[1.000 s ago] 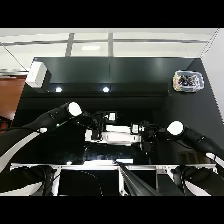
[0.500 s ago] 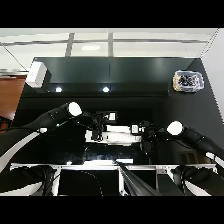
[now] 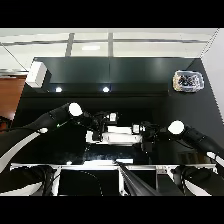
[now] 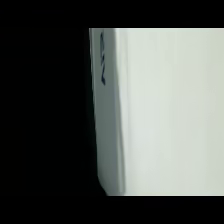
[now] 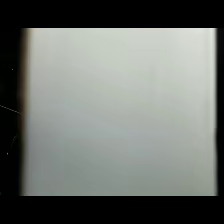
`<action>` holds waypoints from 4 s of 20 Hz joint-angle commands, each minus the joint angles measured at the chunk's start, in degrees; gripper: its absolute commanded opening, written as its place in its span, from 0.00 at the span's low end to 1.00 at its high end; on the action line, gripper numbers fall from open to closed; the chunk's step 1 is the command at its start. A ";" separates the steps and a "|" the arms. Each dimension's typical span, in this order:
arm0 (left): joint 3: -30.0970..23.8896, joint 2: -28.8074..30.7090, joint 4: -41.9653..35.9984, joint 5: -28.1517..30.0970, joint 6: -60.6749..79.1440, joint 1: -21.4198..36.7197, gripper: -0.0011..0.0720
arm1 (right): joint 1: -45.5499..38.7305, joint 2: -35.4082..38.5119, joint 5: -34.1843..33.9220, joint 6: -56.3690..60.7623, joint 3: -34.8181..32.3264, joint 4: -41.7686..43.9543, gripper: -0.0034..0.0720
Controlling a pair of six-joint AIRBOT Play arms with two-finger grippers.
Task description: Fold the box and place the chain.
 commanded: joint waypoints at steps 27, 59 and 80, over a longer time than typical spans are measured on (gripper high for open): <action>0.04 -0.04 0.24 0.15 0.02 0.04 0.04 | -2.91 -1.36 0.39 -6.86 -0.02 6.25 0.87; 1.53 14.67 28.39 -9.14 -45.86 0.15 0.65 | -2.93 -2.36 -3.52 -5.70 0.00 7.93 0.60; -1.81 6.64 -0.50 27.19 -64.30 -3.91 0.04 | -2.93 -2.36 -3.28 -5.73 0.00 7.85 0.17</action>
